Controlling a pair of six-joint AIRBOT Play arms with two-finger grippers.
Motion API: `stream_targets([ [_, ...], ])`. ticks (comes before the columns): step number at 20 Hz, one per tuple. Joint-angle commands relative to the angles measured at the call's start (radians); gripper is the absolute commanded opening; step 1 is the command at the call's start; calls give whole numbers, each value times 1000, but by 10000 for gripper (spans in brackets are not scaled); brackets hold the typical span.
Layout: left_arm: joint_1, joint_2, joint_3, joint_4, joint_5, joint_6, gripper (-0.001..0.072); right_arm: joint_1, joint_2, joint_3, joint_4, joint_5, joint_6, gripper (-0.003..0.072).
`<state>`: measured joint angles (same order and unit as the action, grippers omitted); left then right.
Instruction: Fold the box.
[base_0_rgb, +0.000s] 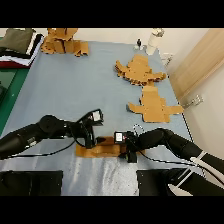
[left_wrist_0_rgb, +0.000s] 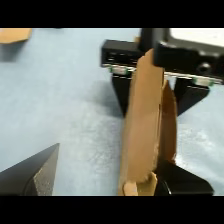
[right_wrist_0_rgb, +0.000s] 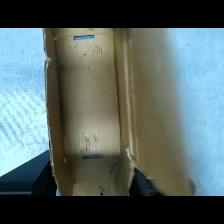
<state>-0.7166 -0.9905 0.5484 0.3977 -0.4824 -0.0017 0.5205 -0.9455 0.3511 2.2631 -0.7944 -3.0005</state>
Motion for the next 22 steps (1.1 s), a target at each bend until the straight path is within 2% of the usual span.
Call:
stream_targets([
  [1,70,130,1,347,-23,-460,694,1,0,1,0,0,0,440],
  [3,121,199,1,634,-152,-818,692,1,0,1,-1,0,0,440],
  [4,139,222,1,731,-237,-991,609,1,0,1,-1,0,0,440],
  [5,153,237,1,791,-340,-1157,365,1,0,1,-2,0,0,440],
  [6,158,238,1,796,-440,-1254,55,1,0,1,-4,0,0,440],
  [7,151,230,-4,764,-537,-1325,14,1,0,1,-4,0,0,440],
  [8,137,218,-15,702,-607,-1394,14,1,0,1,-4,0,0,440],
  [9,111,203,-34,597,-655,-1438,13,1,0,1,-4,0,0,440],
  [10,79,188,-58,468,-656,-1451,13,1,0,1,-4,0,0,440],
  [12,-18,156,-105,191,-531,-1449,13,1,0,1,-4,0,0,440],
  [14,-126,119,-117,14,-294,-1418,13,1,0,1,-4,0,0,440],
  [16,-190,83,-116,-165,-71,-1313,13,1,0,1,-4,0,0,440],
  [17,-196,61,-113,-259,-11,-1225,13,1,0,1,-4,0,0,440],
  [19,-175,17,-108,-417,46,-1064,12,1,0,1,-4,0,0,440],
  [22,-98,-31,-97,-521,80,-921,12,1,0,1,-4,0,0,440],
])
